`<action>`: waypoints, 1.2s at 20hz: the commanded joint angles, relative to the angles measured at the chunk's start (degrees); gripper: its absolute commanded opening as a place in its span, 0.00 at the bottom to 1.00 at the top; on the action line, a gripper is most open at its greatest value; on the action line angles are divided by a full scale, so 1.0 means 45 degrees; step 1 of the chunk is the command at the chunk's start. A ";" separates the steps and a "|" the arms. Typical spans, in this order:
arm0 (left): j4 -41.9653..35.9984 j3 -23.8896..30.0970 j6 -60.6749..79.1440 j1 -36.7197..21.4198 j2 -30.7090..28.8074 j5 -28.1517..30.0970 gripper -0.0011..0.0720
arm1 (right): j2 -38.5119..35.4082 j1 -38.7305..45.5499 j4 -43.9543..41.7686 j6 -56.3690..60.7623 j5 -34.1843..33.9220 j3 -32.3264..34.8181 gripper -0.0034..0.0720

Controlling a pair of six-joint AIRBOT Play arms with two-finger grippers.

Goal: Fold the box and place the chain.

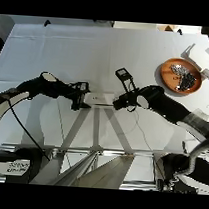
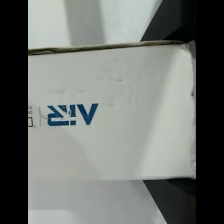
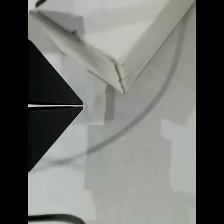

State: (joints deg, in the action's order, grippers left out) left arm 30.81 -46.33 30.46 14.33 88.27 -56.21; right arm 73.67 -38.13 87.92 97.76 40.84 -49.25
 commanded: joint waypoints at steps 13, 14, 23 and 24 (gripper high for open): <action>1.2866 -0.0010 -1.9263 -0.0029 -0.5668 0.4488 0.02 | -0.3876 0.4629 0.2919 0.1841 0.2424 -0.0058 0.06; 1.4086 -0.0010 -2.1124 -0.0131 -0.6003 0.4269 0.02 | -0.3876 0.5115 0.3138 0.1841 0.2589 -0.0058 0.06; 1.4362 -0.0010 -2.8773 -0.3599 -0.6921 0.4454 0.02 | -0.3876 0.8315 0.3152 0.1846 0.2963 -0.0058 0.06; 1.4367 -0.0010 -2.8773 -0.3842 -0.6907 0.4682 0.02 | -0.3876 0.8330 0.3118 0.1846 0.2968 -0.0058 0.06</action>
